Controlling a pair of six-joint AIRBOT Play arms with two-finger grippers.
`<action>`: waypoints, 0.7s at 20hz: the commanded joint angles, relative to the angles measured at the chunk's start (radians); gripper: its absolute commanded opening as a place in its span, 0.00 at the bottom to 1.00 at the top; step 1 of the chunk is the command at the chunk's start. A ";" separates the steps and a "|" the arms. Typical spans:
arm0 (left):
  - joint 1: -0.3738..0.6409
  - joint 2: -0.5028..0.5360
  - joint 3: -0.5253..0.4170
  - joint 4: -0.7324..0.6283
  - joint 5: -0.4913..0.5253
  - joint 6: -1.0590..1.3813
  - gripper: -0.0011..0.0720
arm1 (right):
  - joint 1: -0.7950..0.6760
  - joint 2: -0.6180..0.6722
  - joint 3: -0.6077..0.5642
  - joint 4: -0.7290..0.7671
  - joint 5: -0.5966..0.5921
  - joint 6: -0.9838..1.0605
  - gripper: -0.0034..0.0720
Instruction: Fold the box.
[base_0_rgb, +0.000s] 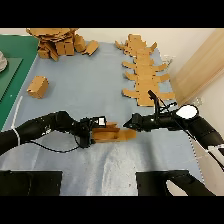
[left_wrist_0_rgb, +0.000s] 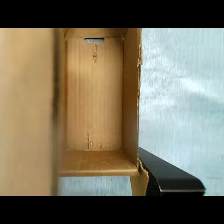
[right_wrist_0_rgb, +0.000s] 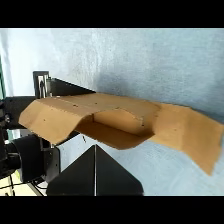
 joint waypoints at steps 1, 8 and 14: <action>0.063 0.043 0.001 0.076 -0.047 -0.066 0.32 | 0.001 0.000 0.000 0.000 -0.021 0.008 0.05; 0.097 0.061 -0.009 0.067 -0.058 -0.057 0.32 | 0.001 0.000 -0.002 -0.001 -0.015 0.007 0.05; 0.095 0.061 -0.033 -0.067 -0.097 0.140 0.32 | 0.001 0.000 -0.002 -0.008 -0.037 0.007 0.05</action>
